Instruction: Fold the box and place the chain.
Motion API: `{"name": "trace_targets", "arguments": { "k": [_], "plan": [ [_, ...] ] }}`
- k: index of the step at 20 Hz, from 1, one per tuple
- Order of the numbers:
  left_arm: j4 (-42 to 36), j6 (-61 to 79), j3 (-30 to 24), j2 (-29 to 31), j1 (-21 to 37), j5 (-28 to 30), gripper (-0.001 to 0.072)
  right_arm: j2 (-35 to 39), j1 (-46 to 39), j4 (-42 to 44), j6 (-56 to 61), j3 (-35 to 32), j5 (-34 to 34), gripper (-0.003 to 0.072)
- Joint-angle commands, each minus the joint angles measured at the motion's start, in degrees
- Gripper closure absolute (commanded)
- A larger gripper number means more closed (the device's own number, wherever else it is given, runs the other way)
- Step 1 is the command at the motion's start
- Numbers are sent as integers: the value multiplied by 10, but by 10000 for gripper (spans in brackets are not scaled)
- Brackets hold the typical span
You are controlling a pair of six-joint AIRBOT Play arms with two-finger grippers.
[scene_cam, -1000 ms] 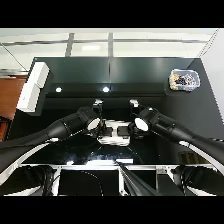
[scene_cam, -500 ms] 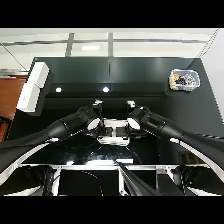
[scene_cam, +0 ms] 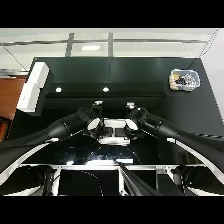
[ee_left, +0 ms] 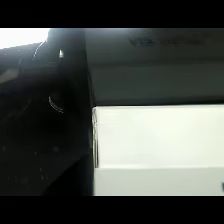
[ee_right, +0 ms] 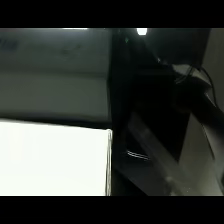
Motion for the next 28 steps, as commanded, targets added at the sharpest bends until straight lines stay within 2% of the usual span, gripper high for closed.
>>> {"name": "trace_targets", "arguments": {
  "k": [1,5,6,7,8,11,14,16,20,22,23,26,28],
  "plan": [
    [4,4,1,0,0,2,680,-1,2,-1,-4,1,-11,671],
    [4,4,1,0,0,3,680,-1,2,-3,-5,1,-7,667],
    [4,4,1,0,0,3,680,-1,1,-3,-10,1,-4,589],
    [4,4,1,0,0,3,680,0,-1,-3,-17,1,0,320],
    [4,4,1,0,0,3,680,2,-2,-3,-24,1,8,231],
    [5,4,1,0,1,5,681,32,-3,-9,-83,1,27,231],
    [7,4,1,0,15,5,681,105,-3,-47,-127,1,55,231],
    [7,4,1,0,30,5,681,172,-3,-115,-150,1,98,232],
    [7,4,1,0,43,5,681,272,-51,-336,-163,-1,163,232],
    [4,4,1,0,43,5,680,277,-137,-377,-192,-2,130,231],
    [4,4,1,0,43,5,680,274,-191,-377,-201,-6,86,232],
    [2,4,1,0,43,5,680,242,-361,-354,-200,-12,-92,232],
    [2,4,1,0,43,5,680,200,-451,-298,-197,-7,-205,233]
  ]
}}
